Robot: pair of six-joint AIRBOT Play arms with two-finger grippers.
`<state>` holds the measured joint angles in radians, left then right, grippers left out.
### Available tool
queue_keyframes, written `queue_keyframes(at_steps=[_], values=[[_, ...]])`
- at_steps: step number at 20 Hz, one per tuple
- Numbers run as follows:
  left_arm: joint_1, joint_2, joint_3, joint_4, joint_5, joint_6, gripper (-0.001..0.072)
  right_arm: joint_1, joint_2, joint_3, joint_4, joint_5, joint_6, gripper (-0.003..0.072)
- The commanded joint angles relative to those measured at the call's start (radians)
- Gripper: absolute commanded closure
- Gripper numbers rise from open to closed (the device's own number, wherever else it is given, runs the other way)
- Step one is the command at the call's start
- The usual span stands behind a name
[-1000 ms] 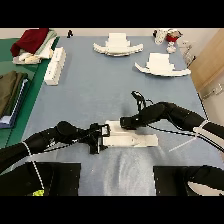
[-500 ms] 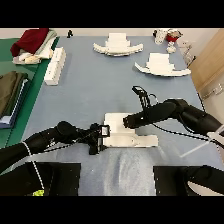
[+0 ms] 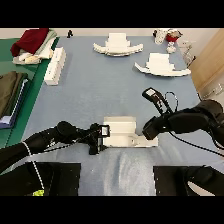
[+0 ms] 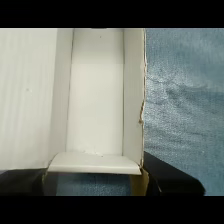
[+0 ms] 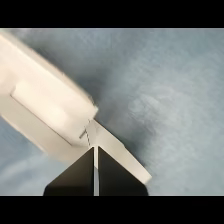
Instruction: Fold the box.
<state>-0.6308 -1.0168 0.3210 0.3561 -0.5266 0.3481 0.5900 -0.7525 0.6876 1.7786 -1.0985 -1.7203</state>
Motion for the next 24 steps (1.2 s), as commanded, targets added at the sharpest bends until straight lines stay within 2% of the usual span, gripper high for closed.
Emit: queue_keyframes(at_steps=[1, 2, 3, 5, 7, 8, 11, 12, 13, 16, 24], values=[[0.001, 0.000, 0.001, 0.000, 0.000, -0.001, 0.0197, 0.000, 0.092, -0.074, -0.048, -0.050, -0.155, 0.0644], [0.001, 0.000, 0.001, 0.000, 0.000, -0.001, 0.0197, 0.000, 0.109, -0.099, -0.048, -0.053, -0.189, 0.0591], [0.001, 0.000, 0.001, 0.000, 0.000, -0.001, 0.0198, 0.000, 0.125, -0.125, -0.047, -0.057, -0.222, 0.0495], [0.001, 0.000, 0.001, 0.000, 0.001, -0.001, 0.0197, 0.008, 0.137, -0.164, -0.020, -0.074, -0.308, 0.0362], [0.001, 0.000, 0.001, 0.000, 0.000, -0.001, 0.0198, 0.015, 0.135, -0.194, -0.004, -0.064, -0.401, 0.0291], [0.001, 0.000, 0.001, 0.000, 0.000, -0.001, 0.0198, 0.015, 0.135, -0.206, -0.005, -0.047, -0.439, 0.0229], [0.001, 0.000, 0.001, 0.000, 0.000, -0.001, 0.0197, 0.015, 0.134, -0.214, -0.002, 0.037, -0.545, 0.0177], [0.001, 0.000, 0.001, 0.000, 0.000, -0.001, 0.0197, 0.015, 0.133, -0.215, -0.001, 0.078, -0.578, 0.0093], [0.001, 0.000, 0.001, 0.000, 0.000, -0.001, 0.0197, 0.015, 0.127, -0.214, 0.004, 0.120, -0.610, 0.0072], [0.001, 0.000, 0.001, 0.000, 0.001, -0.001, 0.0197, 0.015, 0.073, -0.214, 0.077, 0.176, -0.678, 0.0072], [0.001, 0.000, 0.001, 0.000, 0.000, -0.001, 0.0198, 0.015, -0.055, -0.214, 0.111, 0.171, -0.707, 0.0074]])
